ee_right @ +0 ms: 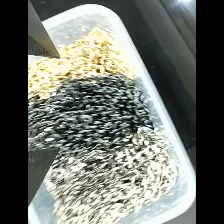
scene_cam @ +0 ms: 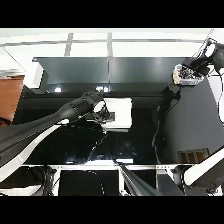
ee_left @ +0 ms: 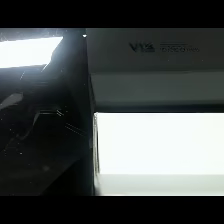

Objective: Fold the box and place the chain.

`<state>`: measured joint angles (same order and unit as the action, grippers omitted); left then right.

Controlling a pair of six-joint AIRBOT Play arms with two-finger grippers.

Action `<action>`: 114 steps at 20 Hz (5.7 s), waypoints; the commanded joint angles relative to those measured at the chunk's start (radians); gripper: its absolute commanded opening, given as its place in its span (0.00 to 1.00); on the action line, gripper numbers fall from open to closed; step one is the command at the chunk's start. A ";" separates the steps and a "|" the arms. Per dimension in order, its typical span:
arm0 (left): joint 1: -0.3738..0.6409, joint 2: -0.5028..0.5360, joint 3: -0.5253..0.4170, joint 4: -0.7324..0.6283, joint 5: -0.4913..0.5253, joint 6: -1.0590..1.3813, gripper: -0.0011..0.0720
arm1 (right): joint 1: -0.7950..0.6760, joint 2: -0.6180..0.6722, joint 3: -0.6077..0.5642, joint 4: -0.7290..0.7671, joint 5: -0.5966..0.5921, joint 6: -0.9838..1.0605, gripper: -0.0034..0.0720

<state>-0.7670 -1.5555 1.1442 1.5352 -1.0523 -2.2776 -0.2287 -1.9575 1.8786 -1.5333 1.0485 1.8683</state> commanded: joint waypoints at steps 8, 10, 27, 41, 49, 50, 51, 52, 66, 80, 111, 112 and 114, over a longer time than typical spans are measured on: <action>0.000 0.000 0.000 0.000 -0.003 0.000 0.05 | -0.025 -0.108 0.080 0.014 0.016 0.015 0.60; 0.000 0.000 0.000 0.000 -0.003 0.000 0.05 | -0.025 -0.108 0.080 0.014 0.031 0.008 0.33; 0.000 0.000 0.000 -0.008 -0.002 0.000 0.05 | -0.031 0.403 0.126 0.296 0.310 -0.396 0.06; 0.000 0.000 0.000 -0.010 -0.002 0.000 0.05 | 0.178 0.963 -0.453 0.668 0.446 -0.478 0.06; 0.000 0.000 0.000 -0.010 0.005 0.000 0.05 | 0.518 0.956 -0.488 0.669 0.245 -0.434 0.06; 0.000 0.000 0.000 -0.010 0.005 0.000 0.05 | 0.537 0.946 -0.488 0.668 0.206 -0.430 0.06; 0.000 0.000 0.000 -0.010 0.005 0.000 0.05 | 0.554 0.926 -0.488 0.668 0.180 -0.425 0.06; 0.000 0.000 0.000 -0.010 0.005 0.000 0.05 | 0.571 0.902 -0.493 0.667 0.171 -0.425 0.06; 0.000 0.000 0.000 -0.010 0.005 0.000 0.05 | 0.649 0.808 -0.839 0.645 -0.021 -0.373 0.06; 0.000 -0.011 0.000 -0.005 -0.004 0.029 0.05 | 0.389 0.916 -0.909 0.337 0.169 -0.373 0.54; 0.580 0.408 -0.538 -0.966 0.061 2.506 0.99 | 0.376 0.917 -0.914 0.306 0.198 -0.381 0.54; 0.557 0.389 -0.537 -0.958 0.093 2.544 0.99 | 0.377 0.917 -0.914 0.306 0.185 -0.380 0.54; 0.510 0.349 -0.522 -0.874 0.132 2.578 0.99 | 0.377 0.917 -0.914 0.309 0.156 -0.381 0.54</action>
<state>-0.1997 -1.1549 0.6132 0.6170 -1.0042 0.1112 0.1482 -1.0409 0.9646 -1.2266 1.2472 1.4876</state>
